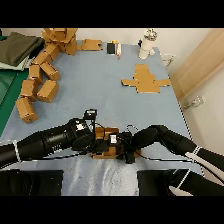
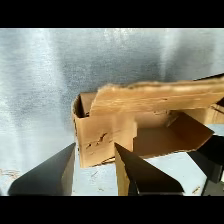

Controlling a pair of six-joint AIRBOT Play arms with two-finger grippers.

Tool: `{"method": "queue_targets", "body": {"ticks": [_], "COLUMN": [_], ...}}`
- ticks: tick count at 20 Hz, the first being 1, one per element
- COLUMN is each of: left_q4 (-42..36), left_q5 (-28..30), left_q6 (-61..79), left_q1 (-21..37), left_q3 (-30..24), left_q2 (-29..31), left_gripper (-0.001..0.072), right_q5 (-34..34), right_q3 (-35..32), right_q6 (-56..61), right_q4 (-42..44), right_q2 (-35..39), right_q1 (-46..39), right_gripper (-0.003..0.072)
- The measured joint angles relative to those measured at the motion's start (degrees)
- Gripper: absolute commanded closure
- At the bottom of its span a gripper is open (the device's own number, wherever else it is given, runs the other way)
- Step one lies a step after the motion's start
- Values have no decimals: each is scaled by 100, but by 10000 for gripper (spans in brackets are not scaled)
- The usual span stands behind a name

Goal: Fold the box.

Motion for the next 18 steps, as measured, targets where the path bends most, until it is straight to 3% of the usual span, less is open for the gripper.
{"method": "queue_targets", "body": {"ticks": [8,18], "left_q4": [280,44], "left_q5": [-160,101], "left_q6": [-155,-92], "left_q1": [-7,-11], "left_q3": [2,2], "left_q2": [-83,-457], "left_gripper": [301,302], "right_q5": [0,0], "right_q3": [0,0], "right_q6": [-2,-2], "right_q4": [0,0], "right_q2": [0,0], "right_q1": [0,0], "right_gripper": [184,184]}}
